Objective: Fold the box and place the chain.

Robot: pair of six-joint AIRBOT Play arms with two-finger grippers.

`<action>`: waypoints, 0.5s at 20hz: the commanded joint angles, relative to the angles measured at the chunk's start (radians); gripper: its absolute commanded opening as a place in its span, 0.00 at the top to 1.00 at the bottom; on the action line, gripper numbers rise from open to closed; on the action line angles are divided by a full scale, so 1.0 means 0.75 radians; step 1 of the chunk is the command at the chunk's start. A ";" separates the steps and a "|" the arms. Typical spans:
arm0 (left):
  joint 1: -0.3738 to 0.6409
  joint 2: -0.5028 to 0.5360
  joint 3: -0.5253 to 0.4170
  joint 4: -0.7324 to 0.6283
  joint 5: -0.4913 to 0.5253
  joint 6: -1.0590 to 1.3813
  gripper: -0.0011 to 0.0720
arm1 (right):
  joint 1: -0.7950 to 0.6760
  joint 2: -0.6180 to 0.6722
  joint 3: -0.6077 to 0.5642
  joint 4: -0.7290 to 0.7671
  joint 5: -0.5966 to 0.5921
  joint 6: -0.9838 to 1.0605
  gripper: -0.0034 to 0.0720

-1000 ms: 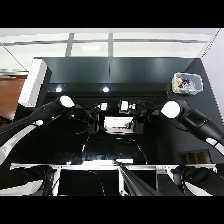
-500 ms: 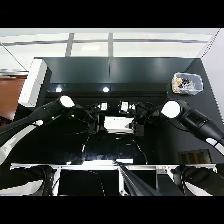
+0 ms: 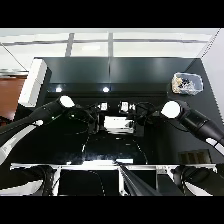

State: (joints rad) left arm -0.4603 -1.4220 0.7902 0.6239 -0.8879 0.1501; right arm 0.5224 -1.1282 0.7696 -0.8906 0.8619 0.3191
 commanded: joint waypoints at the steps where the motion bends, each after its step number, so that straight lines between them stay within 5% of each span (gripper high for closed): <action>1: 0.001 0.000 0.001 0.000 0.000 -0.001 0.26 | 0.002 -0.007 -0.002 0.002 0.009 0.015 0.59; 10: 0.001 0.000 0.001 0.000 0.000 -0.001 0.26 | -0.001 -0.012 -0.002 -0.001 -0.053 0.023 0.63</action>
State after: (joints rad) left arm -0.4599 -1.4220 0.7902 0.6239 -0.8864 0.1471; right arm 0.5224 -1.1366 0.7685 -0.8902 0.8429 0.3332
